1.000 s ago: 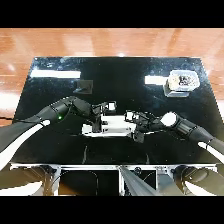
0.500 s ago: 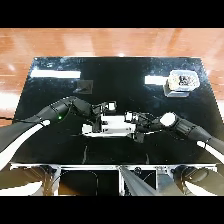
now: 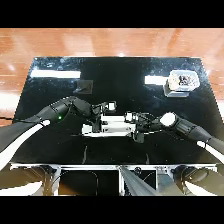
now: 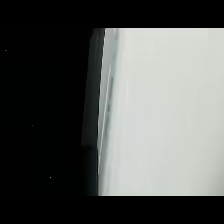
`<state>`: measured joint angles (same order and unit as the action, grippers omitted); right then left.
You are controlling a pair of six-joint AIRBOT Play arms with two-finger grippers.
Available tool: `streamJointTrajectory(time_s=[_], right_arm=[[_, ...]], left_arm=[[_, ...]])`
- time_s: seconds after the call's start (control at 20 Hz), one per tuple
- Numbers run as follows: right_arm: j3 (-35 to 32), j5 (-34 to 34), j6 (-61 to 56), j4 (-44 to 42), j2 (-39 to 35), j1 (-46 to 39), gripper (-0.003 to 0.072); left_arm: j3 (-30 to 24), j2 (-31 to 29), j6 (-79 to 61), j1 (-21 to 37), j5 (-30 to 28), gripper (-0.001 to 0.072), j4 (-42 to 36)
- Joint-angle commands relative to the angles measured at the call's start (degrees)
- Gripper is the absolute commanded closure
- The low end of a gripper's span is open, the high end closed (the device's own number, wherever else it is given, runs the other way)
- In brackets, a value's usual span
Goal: Fold the box and place the chain.
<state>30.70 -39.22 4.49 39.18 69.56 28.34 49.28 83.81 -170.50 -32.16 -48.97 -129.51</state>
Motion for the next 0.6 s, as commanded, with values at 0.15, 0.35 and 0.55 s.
streamJointTrajectory(time_s=[0.15,0.35,0.55], right_arm=[[0.0,-0.2,-0.2,-0.11,0.02,-0.02,-0.0032],[0.0,-0.17,-0.2,-0.11,0.02,-0.02,-0.0024],[0.0,-0.2,-0.2,-0.09,0.04,0.0,0.0075]], left_arm=[[0.04,0.02,-0.02,0.02,-0.09,0.069,0.0],[0.04,0.02,-0.02,0.02,-0.09,0.069,0.0],[0.04,0.02,-0.02,0.02,-0.61,0.069,-0.44]])
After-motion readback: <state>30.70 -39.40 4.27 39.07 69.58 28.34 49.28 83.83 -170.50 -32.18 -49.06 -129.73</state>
